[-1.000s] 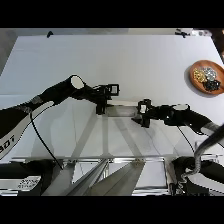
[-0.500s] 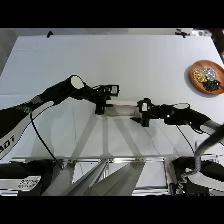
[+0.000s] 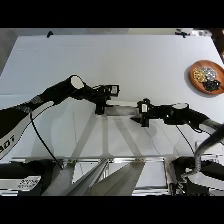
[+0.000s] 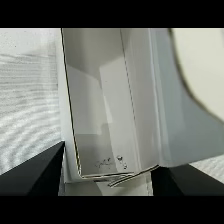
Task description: Fold the box and place the chain.
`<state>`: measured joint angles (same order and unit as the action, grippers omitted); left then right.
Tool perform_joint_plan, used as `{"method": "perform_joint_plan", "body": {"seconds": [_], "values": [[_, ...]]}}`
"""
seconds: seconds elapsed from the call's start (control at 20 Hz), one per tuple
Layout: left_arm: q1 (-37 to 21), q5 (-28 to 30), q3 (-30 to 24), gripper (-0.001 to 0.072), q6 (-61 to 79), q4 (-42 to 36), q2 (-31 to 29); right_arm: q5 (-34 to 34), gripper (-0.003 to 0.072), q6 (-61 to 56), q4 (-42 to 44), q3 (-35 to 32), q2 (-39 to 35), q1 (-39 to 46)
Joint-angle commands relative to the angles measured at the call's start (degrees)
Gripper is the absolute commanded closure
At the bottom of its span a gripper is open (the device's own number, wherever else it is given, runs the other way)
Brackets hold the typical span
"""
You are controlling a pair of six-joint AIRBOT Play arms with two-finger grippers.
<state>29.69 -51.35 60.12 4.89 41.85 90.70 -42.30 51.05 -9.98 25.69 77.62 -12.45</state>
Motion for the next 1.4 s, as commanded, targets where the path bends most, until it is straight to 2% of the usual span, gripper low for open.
{"method": "perform_joint_plan", "body": {"seconds": [0.0,0.45,0.8,0.9,1.35], "values": [[0.0,0.1,0.0,0.0694,0.0,0.0,0.0,0.5,0.0245,-0.2,-2.2,0.0,0.1,0.0],[0.0,0.1,0.0,0.0694,0.0,0.0,0.0,1.4,0.0245,-6.2,-8.2,0.0,-0.2,-0.8],[0.0,0.1,0.0,0.0694,0.0,0.0,0.0,1.3,0.0248,-7.8,-8.0,0.0,-0.3,-0.9],[0.0,0.1,0.0,0.0694,0.0,0.0,0.0,1.3,0.0282,-7.8,-8.0,0.0,-0.3,-0.9],[0.0,0.1,0.0,0.0694,0.0,0.0,0.0,1.8,0.0264,-7.7,-8.1,0.0,-0.3,-0.9]]}}
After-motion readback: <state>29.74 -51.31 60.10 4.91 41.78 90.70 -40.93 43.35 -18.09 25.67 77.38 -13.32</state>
